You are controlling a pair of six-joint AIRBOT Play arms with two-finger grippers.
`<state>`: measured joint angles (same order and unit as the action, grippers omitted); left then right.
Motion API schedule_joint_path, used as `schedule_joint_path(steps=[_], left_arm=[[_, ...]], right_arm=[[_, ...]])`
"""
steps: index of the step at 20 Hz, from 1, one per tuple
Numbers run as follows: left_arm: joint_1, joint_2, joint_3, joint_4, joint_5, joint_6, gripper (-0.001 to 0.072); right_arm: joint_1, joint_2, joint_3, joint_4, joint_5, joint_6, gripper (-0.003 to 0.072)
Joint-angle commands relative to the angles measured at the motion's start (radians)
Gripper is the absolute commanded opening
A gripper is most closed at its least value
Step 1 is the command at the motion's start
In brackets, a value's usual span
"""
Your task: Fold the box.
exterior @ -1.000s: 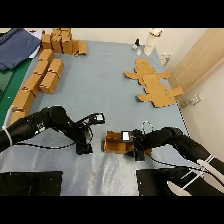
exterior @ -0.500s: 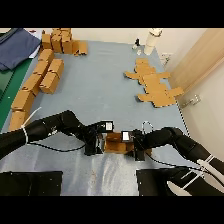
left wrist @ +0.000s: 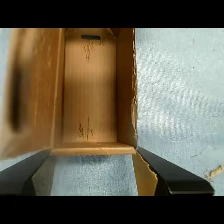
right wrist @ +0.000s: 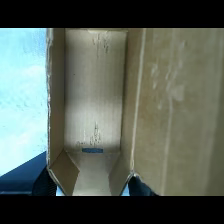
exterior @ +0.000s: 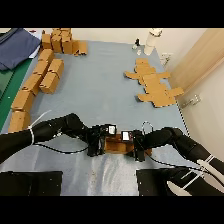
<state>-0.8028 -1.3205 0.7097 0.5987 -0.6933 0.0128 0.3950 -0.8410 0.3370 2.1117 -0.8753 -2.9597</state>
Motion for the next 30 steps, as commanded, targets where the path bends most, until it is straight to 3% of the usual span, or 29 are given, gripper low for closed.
schedule_joint_path(steps=[1, 15, 17, 30], left_arm=[[-0.02, -0.016, 0.005, -0.004, 0.024, 0.006, 0.0703], [-0.039, -0.039, 0.016, -0.017, 0.032, 0.006, 0.07], [-0.039, -0.043, 0.016, -0.011, 0.029, 0.006, 0.0485], [-0.039, -0.045, 0.017, 0.003, 0.03, 0.006, 0.0474]], right_arm=[[0.0, 0.001, 0.0, 0.001, 0.003, 0.0, 0.0512], [0.0, 0.001, 0.0, 0.001, 0.003, 0.0, 0.0512], [0.0, 0.001, 0.0, 0.001, 0.003, 0.001, 0.0512], [0.0, 0.001, 0.0, 0.001, 0.003, 0.0, 0.0512]])
